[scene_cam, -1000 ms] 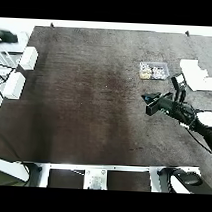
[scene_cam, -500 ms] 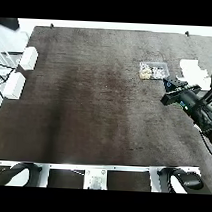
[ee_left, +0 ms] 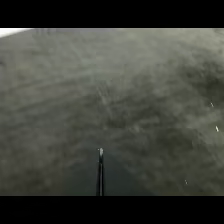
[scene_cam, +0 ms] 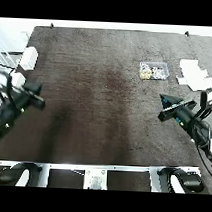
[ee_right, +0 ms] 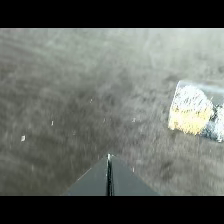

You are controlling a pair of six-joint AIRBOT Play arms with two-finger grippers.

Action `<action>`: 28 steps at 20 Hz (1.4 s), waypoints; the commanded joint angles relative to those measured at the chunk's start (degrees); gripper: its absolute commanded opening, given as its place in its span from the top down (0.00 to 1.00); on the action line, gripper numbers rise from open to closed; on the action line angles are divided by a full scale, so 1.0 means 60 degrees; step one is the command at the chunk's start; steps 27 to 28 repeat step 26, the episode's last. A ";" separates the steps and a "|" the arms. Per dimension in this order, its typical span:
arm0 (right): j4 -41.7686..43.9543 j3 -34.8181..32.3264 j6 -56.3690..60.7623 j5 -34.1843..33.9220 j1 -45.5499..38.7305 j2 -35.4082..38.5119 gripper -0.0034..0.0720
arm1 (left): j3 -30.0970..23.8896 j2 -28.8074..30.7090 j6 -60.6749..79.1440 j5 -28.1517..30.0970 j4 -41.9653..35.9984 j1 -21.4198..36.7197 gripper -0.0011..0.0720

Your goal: Fold the box and place the chain.

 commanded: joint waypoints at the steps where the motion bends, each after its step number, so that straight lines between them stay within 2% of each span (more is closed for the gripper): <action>1: -0.0550 -0.0780 0.0033 0.0160 -0.0106 0.0831 0.94 | -0.1752 0.1268 0.0619 -0.0018 -0.0794 -0.0025 0.97; 4: -0.0885 -0.1206 0.0033 0.0157 -0.0106 0.1665 0.94 | -0.2076 0.1759 0.0612 -0.0066 -0.0794 -0.0025 0.97; 9: -0.1752 -0.1789 0.0772 -0.0379 -0.0284 0.3450 0.94 | -0.2098 0.1759 0.0608 0.0047 -0.0896 -0.0025 0.97; 12: -0.1800 -0.2157 0.0882 -0.0922 -0.0776 0.4102 0.94 | -0.2098 0.1759 0.0601 0.0153 -0.0943 -0.0025 0.96; 17: -0.1792 -0.2401 0.0882 -0.0907 -0.1038 0.4146 0.94 | -0.2095 0.1759 0.0029 -0.0251 -0.0980 -0.0025 0.96; 28: -0.1792 -0.2401 0.0882 -0.0911 -0.1038 0.4146 0.94 | -0.2095 0.1759 0.0029 -0.0259 -0.1002 -0.0025 0.96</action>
